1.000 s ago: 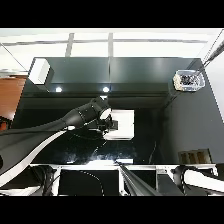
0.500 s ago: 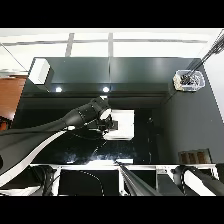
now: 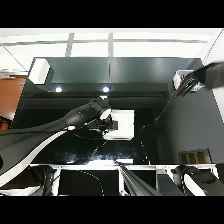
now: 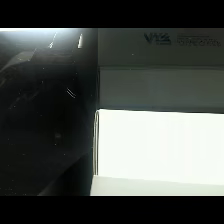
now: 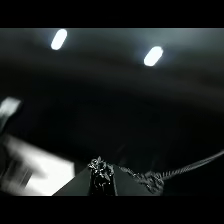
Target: Fold the box and place the chain.
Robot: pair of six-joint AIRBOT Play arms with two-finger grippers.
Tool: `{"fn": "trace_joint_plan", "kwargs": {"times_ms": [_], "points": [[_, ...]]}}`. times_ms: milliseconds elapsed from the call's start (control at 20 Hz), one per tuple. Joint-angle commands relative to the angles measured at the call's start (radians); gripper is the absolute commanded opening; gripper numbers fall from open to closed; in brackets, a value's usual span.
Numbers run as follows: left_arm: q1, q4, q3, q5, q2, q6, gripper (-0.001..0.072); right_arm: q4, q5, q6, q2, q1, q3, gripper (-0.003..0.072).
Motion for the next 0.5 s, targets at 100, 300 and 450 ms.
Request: {"fn": "trace_joint_plan", "kwargs": {"times_ms": [100, 300, 450], "points": [[0.001, 0.000, 0.000, 0.000, 0.000, 0.000, 0.0029, 0.120, 0.029, -0.006, 0.016, 0.166, -0.099, 0.0040], [0.001, 0.003, 0.000, 0.001, 0.000, 0.000, 0.0029, 0.319, -0.095, -0.006, 0.016, 0.232, -0.099, 0.0040], [0.001, 0.003, 0.000, 0.001, 0.000, 0.000, 0.0029, 0.387, -0.182, -0.006, 0.016, 0.269, -0.099, 0.0040]]}}
